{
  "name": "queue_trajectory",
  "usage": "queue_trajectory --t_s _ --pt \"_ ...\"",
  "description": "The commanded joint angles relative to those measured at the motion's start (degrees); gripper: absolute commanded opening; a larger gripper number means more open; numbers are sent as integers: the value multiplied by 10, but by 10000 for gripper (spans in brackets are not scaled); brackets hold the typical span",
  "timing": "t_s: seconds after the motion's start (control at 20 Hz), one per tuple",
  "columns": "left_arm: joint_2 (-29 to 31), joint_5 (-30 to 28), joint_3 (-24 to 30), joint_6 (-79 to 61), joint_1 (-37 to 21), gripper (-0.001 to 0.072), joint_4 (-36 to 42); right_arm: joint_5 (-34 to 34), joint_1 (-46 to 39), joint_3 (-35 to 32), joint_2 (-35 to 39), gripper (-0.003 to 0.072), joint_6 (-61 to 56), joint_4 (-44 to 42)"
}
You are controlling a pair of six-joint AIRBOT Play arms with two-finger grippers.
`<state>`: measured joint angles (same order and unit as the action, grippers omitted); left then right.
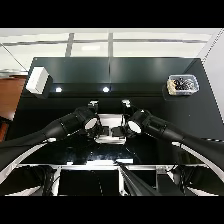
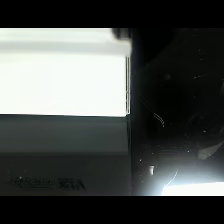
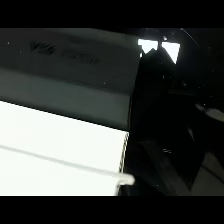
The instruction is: Fold the box and place the chain.
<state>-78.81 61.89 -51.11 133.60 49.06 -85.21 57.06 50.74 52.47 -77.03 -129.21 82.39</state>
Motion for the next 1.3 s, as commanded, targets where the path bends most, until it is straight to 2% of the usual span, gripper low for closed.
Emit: queue_trajectory --t_s 0.0,0.45,0.5,0.55,1.25 --pt "0 -1 0 -1 0 29 0 8 1 2 -1 227 -18 12" --pt "0 -1 0 -1 0 29 0 28 1 3 -22 225 -36 11" --pt "0 -1 0 -1 0 29 0 26 1 3 -22 219 -37 11" --pt "0 -2 0 -1 0 29 0 25 1 3 -22 176 -37 11" --pt "0 -1 0 -1 0 29 2 19 1 4 -37 166 -47 2"
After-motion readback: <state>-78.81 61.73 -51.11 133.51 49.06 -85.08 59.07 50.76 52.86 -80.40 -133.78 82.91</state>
